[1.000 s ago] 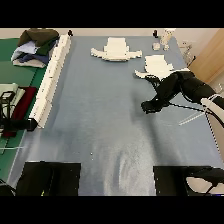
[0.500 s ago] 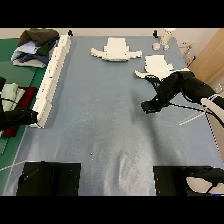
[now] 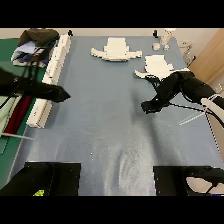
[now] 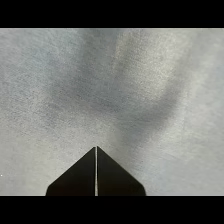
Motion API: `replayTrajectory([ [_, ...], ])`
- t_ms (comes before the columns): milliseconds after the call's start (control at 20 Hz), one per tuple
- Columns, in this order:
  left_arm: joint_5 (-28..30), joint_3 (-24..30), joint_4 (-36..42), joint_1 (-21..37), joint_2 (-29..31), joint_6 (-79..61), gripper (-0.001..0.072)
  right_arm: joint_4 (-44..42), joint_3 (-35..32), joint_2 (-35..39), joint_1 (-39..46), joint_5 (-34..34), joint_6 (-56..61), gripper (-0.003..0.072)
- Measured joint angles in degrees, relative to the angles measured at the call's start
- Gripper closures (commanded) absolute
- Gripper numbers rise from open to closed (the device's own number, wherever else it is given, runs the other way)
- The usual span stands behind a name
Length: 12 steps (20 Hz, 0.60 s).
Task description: Fold the box.
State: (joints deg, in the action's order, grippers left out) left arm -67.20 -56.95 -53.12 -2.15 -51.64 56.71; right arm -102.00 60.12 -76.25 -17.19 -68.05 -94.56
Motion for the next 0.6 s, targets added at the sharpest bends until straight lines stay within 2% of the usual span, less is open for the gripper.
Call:
replayTrajectory([
  [150,4.9,-3.0,-1.3,-10.4,-7.6,1.0,0.0699,0.0,0.0,0.0,0.0,0.0,0.0,0.0670],
  [300,8.1,-4.1,-1.9,-17.7,-13.7,1.5,0.0699,0.0,0.0,0.0,0.0,0.0,0.0,0.0669],
  [600,10.1,-4.7,-2.1,-24.4,-21.3,1.8,0.0698,0.0,0.0,0.0,0.0,0.0,0.0,0.0670],
])
